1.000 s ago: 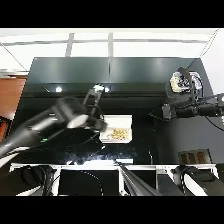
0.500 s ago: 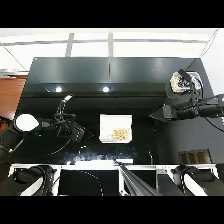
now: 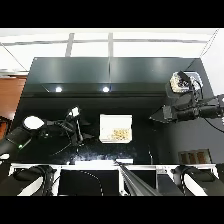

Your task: Fold the box and place the chain.

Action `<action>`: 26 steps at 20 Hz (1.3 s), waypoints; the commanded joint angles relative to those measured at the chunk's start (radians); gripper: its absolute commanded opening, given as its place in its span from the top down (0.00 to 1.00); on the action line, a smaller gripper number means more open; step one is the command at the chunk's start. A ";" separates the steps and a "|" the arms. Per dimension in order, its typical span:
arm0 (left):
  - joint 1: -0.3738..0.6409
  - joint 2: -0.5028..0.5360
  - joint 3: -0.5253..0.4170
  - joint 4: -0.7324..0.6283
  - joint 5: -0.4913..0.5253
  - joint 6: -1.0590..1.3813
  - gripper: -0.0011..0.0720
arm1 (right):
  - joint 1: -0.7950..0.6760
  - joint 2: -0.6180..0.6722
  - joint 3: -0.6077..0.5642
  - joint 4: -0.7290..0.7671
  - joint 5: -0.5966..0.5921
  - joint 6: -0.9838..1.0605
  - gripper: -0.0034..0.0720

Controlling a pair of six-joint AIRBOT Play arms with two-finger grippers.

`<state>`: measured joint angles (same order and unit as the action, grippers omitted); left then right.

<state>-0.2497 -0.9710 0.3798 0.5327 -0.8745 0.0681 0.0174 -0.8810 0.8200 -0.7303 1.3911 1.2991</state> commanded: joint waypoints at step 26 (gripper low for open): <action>-0.200 -0.275 0.146 -0.018 0.018 0.262 0.03 | -0.001 0.000 -0.001 -0.008 -0.055 0.006 0.45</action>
<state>-0.4400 -1.2411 0.5209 0.5121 -0.8562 0.3298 0.0174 -0.8810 0.8200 -0.7380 1.3491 1.3056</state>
